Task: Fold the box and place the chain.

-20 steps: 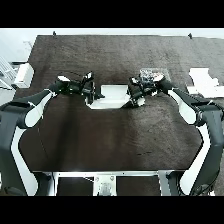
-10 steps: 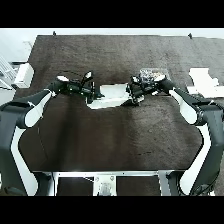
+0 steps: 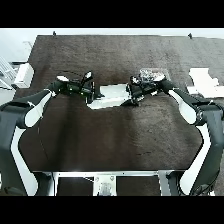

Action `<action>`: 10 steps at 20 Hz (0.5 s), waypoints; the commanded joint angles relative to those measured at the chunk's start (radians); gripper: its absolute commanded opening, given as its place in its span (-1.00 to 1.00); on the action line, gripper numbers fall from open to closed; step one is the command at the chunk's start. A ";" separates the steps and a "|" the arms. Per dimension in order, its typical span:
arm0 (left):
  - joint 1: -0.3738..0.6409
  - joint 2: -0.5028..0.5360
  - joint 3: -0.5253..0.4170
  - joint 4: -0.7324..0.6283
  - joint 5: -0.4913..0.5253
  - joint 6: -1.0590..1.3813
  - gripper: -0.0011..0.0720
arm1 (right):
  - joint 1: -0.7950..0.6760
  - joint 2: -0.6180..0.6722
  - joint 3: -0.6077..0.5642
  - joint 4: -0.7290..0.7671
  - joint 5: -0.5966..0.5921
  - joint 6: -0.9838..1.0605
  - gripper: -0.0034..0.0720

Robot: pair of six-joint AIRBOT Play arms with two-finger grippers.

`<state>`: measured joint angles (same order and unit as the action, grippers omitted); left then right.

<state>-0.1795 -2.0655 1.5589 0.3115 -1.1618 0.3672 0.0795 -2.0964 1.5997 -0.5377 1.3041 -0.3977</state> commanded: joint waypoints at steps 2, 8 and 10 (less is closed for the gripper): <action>-0.001 0.000 0.001 0.001 -0.001 0.000 -0.91 | 0.006 -0.003 0.000 0.002 0.002 -0.004 0.85; -0.001 0.000 0.001 0.001 -0.001 0.000 -0.92 | 0.005 -0.003 0.000 0.003 0.002 -0.007 0.85; -0.001 0.000 0.001 0.001 -0.001 0.000 -0.92 | 0.005 -0.003 0.000 0.003 0.005 -0.007 0.83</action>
